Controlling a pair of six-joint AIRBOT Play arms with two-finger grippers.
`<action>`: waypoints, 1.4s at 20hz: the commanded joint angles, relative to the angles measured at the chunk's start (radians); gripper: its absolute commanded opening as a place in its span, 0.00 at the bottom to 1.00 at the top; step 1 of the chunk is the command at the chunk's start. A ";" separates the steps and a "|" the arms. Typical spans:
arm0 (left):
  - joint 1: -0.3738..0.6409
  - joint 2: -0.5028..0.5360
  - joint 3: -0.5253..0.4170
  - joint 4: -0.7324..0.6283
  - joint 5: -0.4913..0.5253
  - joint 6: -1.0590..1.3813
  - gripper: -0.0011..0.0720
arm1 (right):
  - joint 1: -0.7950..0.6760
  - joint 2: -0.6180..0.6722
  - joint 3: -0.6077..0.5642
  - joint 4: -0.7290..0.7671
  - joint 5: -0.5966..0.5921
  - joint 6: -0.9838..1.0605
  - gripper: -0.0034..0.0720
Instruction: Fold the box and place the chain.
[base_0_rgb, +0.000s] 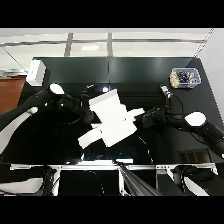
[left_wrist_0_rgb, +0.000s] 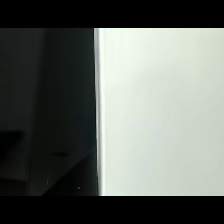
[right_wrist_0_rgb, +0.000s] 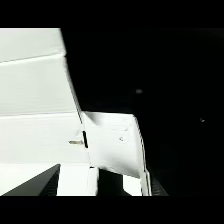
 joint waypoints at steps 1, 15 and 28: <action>-0.065 0.157 -0.105 -0.009 0.243 0.164 0.05 | -0.013 0.000 0.016 -0.023 -0.038 -0.001 0.87; -0.252 0.076 -0.110 0.175 0.447 0.578 0.05 | 0.087 0.000 0.030 -0.378 0.142 -0.523 0.87; -0.251 0.058 -0.110 0.175 0.447 0.586 0.05 | 0.225 -0.114 0.030 -0.377 0.197 -0.569 0.87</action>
